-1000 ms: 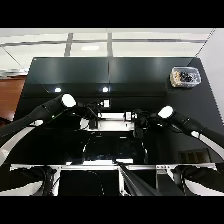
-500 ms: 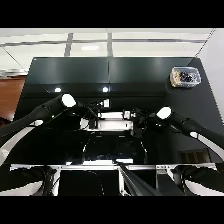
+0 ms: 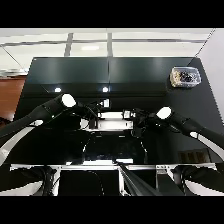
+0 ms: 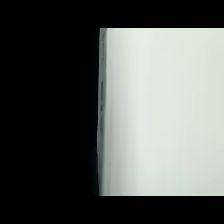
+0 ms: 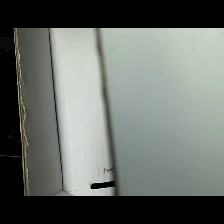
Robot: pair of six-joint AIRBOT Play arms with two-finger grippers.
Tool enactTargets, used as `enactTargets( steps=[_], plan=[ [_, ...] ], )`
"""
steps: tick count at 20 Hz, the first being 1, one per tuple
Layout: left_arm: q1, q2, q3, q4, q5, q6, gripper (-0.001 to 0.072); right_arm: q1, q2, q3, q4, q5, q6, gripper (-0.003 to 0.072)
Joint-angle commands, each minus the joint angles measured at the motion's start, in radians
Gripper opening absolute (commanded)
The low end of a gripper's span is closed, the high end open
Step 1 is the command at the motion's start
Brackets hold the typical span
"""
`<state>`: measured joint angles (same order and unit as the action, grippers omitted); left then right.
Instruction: Fold the box and place the chain.
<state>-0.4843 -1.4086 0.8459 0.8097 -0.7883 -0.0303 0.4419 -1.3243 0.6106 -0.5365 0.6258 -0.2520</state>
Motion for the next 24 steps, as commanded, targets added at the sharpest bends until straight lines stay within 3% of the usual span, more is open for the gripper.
enactTargets(
  steps=[1, 2, 4, 6, 8, 12, 13, 15, 17, 19, 21, 24],
  plan=[
    [0.000, 0.000, 0.001, 0.000, -0.002, 0.000, 0.0026, 0.001, 0.000, 0.000, 0.000, 0.000, 0.001, 0.0707],
    [0.000, 0.000, 0.001, 0.000, -0.001, 0.000, 0.0026, 0.001, 0.000, 0.000, 0.000, 0.000, 0.001, 0.0707],
    [0.000, 0.000, 0.001, 0.000, -0.001, 0.000, 0.0026, 0.001, 0.000, 0.000, 0.000, 0.000, 0.000, 0.0569],
    [0.000, 0.000, 0.001, 0.000, -0.002, 0.000, 0.0027, 0.001, 0.000, 0.000, 0.000, 0.000, 0.000, 0.0569],
    [0.000, 0.000, 0.001, 0.000, -0.002, 0.000, 0.0028, 0.001, 0.000, 0.000, 0.000, 0.000, 0.000, 0.0454],
    [0.000, 0.002, 0.001, 0.001, -0.003, -0.004, 0.0030, 0.001, 0.000, 0.000, 0.000, 0.000, 0.000, 0.0403],
    [0.001, 0.008, 0.001, 0.002, -0.011, -0.007, 0.0091, 0.001, 0.000, 0.000, 0.000, 0.000, 0.001, 0.0403],
    [0.007, 0.041, 0.001, 0.035, -0.033, -0.017, 0.0456, 0.001, 0.000, 0.000, 0.000, 0.000, 0.000, 0.0403],
    [0.019, 0.098, 0.001, 0.138, -0.043, -0.147, 0.0709, 0.001, 0.000, 0.000, 0.000, 0.000, 0.000, 0.0403],
    [0.045, 0.172, 0.001, 0.305, -0.099, -0.325, 0.0708, 0.001, 0.000, 0.000, 0.000, 0.000, 0.000, 0.0404],
    [0.080, 0.243, 0.001, 0.427, -0.218, -0.519, 0.0706, 0.001, 0.000, 0.000, 0.000, 0.000, 0.000, 0.0404],
    [0.140, 0.298, 0.001, 0.406, -0.436, -0.715, 0.0683, 0.001, 0.000, 0.000, 0.000, 0.000, 0.000, 0.0403]
  ],
)
